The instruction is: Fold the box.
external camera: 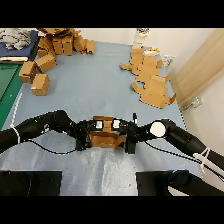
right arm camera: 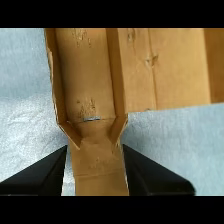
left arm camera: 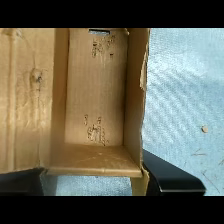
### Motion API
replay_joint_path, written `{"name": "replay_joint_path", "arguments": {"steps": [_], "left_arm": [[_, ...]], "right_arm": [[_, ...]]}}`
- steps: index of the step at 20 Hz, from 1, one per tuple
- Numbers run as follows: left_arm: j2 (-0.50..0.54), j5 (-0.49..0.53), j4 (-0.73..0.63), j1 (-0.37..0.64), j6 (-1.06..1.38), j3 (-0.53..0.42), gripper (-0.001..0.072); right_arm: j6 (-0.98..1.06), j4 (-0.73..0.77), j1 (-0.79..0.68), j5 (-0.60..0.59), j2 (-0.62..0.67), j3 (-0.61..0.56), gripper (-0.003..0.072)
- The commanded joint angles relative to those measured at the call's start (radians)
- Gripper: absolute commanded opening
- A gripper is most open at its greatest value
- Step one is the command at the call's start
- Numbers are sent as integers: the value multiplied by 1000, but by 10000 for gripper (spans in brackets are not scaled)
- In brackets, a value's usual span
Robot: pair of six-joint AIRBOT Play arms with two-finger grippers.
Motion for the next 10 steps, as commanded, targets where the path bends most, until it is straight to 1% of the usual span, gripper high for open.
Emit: {"name": "replay_joint_path", "arguments": {"steps": [1,2,3,5,7,10], "left_arm": [[1,0,0,0,0,1,588],[1,-1,0,0,0,1,588],[1,-1,0,0,0,1,589],[1,-1,0,0,0,1,588],[1,-1,0,0,0,1,588],[1,-2,0,0,0,1,589]], "right_arm": [[-27,27,8,-50,-30,0,549],[-36,27,8,-68,-30,0,545],[-49,32,8,-81,-30,0,502],[-71,82,8,-80,-30,0,372],[-71,132,8,-65,-30,0,215],[-70,143,8,-64,-31,0,118]]}}
